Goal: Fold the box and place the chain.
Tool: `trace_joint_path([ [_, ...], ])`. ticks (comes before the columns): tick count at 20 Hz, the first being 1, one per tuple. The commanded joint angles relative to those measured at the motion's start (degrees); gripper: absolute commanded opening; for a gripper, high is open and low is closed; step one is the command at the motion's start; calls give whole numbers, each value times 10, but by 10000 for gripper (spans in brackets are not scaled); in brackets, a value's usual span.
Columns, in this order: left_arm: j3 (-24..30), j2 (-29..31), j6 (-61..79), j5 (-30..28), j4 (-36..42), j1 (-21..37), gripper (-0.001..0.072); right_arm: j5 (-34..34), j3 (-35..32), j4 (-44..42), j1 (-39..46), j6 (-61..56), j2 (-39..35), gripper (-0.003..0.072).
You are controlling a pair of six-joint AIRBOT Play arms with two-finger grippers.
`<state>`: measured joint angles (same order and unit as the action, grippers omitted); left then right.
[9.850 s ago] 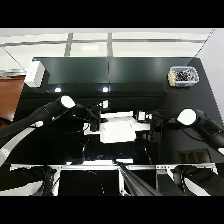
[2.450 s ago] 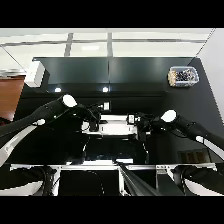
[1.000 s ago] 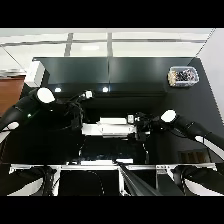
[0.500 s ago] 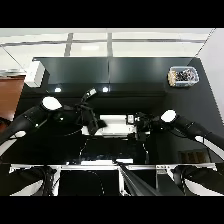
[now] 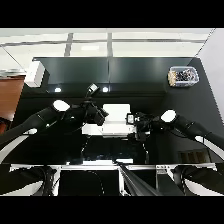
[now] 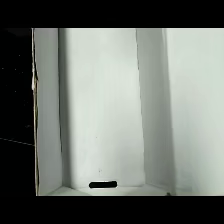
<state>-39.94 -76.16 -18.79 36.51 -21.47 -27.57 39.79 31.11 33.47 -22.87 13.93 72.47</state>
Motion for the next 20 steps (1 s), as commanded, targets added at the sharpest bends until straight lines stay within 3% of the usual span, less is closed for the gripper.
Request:
trace_joint_path([
  [1, 0, -29, 11, 44, -17, -1, 22, 0, 0, 0, 0, 0, 0, 178],
  [4, -23, -21, -4, 39, -68, 11, 22, 0, 0, 0, 0, 0, 0, 178],
  [7, -40, 39, -83, 48, -111, 64, 22, 0, 0, 0, 0, 0, 0, 178],
  [11, 7, 118, -92, 113, -106, 146, 23, 0, 0, 0, 0, 0, 0, 178],
  [13, 33, 126, 8, 194, -108, 158, 25, 0, 0, 0, 0, 0, 0, 178],
  [14, 40, 123, 56, 228, -117, 155, 60, 0, 0, 0, 0, 0, 0, 178],
  [16, 53, 117, 146, 222, -158, 134, 720, 0, 0, 0, 0, 0, 0, 178],
  [20, 53, 105, 164, 105, -251, 78, 715, 0, 0, 0, 0, 0, 0, 178],
])
